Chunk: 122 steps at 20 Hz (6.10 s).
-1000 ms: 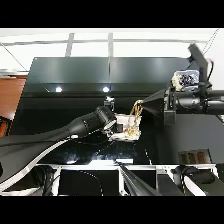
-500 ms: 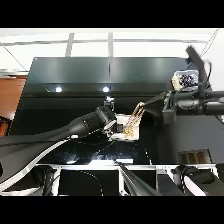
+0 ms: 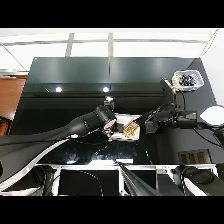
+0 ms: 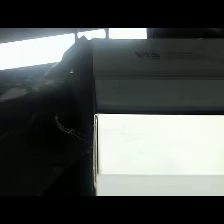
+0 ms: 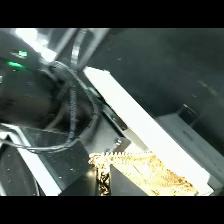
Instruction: Fold the box and place the chain.
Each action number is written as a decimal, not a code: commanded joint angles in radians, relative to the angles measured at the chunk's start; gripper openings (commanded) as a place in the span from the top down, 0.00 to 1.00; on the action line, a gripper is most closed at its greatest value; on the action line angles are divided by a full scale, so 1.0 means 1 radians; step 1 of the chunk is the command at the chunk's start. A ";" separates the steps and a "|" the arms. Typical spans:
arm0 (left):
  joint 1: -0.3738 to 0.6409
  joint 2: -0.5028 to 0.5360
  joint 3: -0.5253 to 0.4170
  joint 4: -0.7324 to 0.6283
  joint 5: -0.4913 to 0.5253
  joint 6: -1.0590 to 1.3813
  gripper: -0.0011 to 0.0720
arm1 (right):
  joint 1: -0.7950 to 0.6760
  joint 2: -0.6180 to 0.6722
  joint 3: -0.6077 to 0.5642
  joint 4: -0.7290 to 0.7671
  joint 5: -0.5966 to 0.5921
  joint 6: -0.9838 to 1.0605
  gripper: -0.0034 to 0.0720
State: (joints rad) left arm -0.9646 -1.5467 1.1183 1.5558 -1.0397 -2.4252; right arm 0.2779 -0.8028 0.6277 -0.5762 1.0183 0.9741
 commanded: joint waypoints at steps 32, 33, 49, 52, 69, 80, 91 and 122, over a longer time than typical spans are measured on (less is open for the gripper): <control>0.442 0.317 -0.479 -0.910 0.152 2.074 0.01 | -0.352 0.042 0.034 -0.027 0.141 0.043 0.38; 0.442 0.309 -0.479 -0.910 0.161 2.142 0.01 | -0.352 0.042 0.034 -0.027 0.144 0.043 0.39; 0.406 0.263 -0.473 -1.019 0.285 2.516 0.02 | -0.352 0.042 0.034 -0.027 0.140 0.042 0.39; 0.405 0.239 -0.472 -1.056 0.280 2.520 0.02 | -0.352 0.042 0.034 -0.027 0.140 0.039 0.39; 0.391 0.198 -0.469 -1.120 0.297 2.617 0.53 | -0.353 0.042 0.034 -0.102 0.116 0.011 0.39; 0.391 0.198 -0.469 -1.119 0.299 2.617 0.53 | -0.275 -0.232 0.125 -0.042 -0.127 -0.092 0.06; 0.391 0.198 -0.469 -1.119 0.299 2.617 0.53 | -0.207 -0.453 0.246 0.047 0.237 -0.639 0.06; 0.391 0.198 -0.469 -1.119 0.299 2.617 0.52 | 0.091 -0.224 0.092 -0.307 0.073 -0.719 0.07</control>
State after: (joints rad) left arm -0.5732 -1.3487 0.6487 0.4366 -0.7406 0.1913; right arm 0.3305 -1.0397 0.7227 -0.8356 1.1244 0.2363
